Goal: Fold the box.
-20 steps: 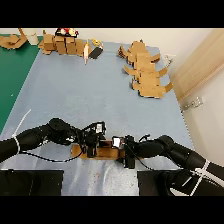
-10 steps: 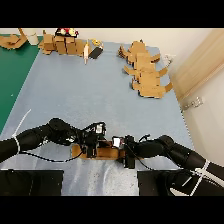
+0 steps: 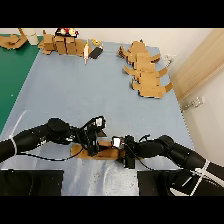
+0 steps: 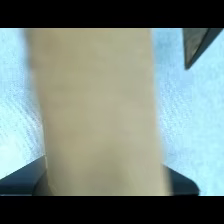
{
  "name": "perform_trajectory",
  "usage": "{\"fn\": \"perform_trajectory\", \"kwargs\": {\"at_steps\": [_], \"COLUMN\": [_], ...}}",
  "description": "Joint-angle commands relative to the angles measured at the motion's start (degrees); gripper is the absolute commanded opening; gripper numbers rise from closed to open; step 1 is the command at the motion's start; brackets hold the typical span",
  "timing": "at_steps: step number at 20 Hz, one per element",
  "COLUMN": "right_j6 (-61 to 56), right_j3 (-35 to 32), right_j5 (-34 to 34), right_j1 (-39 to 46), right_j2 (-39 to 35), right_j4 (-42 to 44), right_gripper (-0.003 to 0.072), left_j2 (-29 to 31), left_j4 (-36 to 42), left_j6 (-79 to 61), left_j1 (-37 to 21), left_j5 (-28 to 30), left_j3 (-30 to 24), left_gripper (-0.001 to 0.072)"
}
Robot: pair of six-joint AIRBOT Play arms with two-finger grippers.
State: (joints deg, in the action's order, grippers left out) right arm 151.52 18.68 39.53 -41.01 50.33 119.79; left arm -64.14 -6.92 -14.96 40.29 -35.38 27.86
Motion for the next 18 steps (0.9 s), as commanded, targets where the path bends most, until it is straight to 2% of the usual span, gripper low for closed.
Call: {"fn": "perform_trajectory", "kwargs": {"at_steps": [1,4,6,7,8,9,10,11,13,15,16,18], "right_j6": [0.0,0.0,0.0,0.0,0.0,0.0,0.0,0.0,0.0,0.0,0.0,0.0], "right_j3": [0.0,0.0,0.0,0.0,0.0,0.0,0.0,0.0,0.0,0.0,0.0,0.0], "right_j5": [0.0,0.0,0.0,0.0,0.0,0.0,0.0,0.0,0.0,0.0,0.0,0.0], "right_j1": [-0.1,-0.1,-0.1,-0.1,-0.1,-0.1,-0.1,-0.1,-0.1,-0.1,-0.1,-0.1], "right_j2": [0.0,0.0,0.0,0.0,0.0,0.0,0.0,0.0,0.0,0.0,0.0,0.0], "right_j4": [0.0,-0.1,0.0,0.0,-0.1,-0.1,-0.1,-0.1,-0.1,-0.1,-0.1,-0.5], "right_gripper": [0.0524,0.0524,0.0524,0.0524,0.0524,0.0524,0.0523,0.0524,0.0524,0.0523,0.0524,0.0524], "left_j2": [4.2,11.6,17.5,20.0,22.3,24.0,25.2,26.0,26.2,24.8,23.5,20.1], "left_j4": [-11.6,-36.2,-49.8,-51.9,-52.1,-51.4,-49.4,-46.2,-34.9,-22.8,-18.3,-12.7], "left_j6": [14.8,41.7,62.8,71.6,77.4,81.3,85.8,92.5,96.0,96.0,96.0,95.5], "left_j1": [0.0,0.0,0.0,0.0,0.0,0.1,0.5,1.2,4.2,8.2,10.1,12.1], "left_j5": [3.4,1.4,-4.7,-9.4,-16.0,-22.7,-27.1,-27.5,-20.0,-6.4,0.4,10.0], "left_j3": [0.0,0.0,0.0,0.0,0.0,0.0,-0.2,-0.8,-2.5,-4.2,-4.6,-4.8], "left_gripper": [0.0558,0.0557,0.0554,0.052,0.0316,0.0006,0.001,0.001,0.001,0.001,0.0011,0.0011]}}
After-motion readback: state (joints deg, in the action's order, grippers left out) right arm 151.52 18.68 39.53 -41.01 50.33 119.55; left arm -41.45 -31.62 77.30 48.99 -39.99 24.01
